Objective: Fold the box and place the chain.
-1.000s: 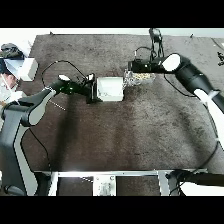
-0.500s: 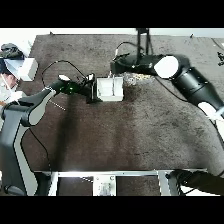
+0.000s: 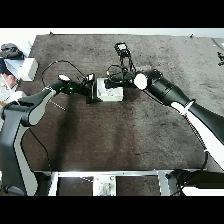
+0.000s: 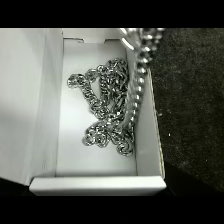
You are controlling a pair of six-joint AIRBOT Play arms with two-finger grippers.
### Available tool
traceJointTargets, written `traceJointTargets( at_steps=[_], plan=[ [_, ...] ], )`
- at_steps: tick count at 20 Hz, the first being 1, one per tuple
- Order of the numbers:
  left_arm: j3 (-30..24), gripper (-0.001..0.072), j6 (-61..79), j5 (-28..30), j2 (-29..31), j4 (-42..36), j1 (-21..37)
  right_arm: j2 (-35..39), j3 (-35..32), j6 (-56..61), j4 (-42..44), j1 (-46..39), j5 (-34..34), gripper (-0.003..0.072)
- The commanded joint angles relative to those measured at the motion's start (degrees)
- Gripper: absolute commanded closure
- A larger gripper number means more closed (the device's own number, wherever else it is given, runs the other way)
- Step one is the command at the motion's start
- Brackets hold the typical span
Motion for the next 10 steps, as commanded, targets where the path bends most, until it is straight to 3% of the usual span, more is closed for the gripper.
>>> traceJointTargets(
  at_steps=[1, 10],
  plan=[
    [0.0, 0.0436, 0.0, 0.0, 0.0, 0.0, -0.02, 1.68, -0.74, 4.17, -8.33, -0.24, -2.23, 0.0693],
    [0.0, 0.0437, 0.0, 0.0, 0.0, 0.0, -0.02, 11.47, -0.76, 4.09, -9.77, -6.84, 5.75, 0.0693]
  ],
)
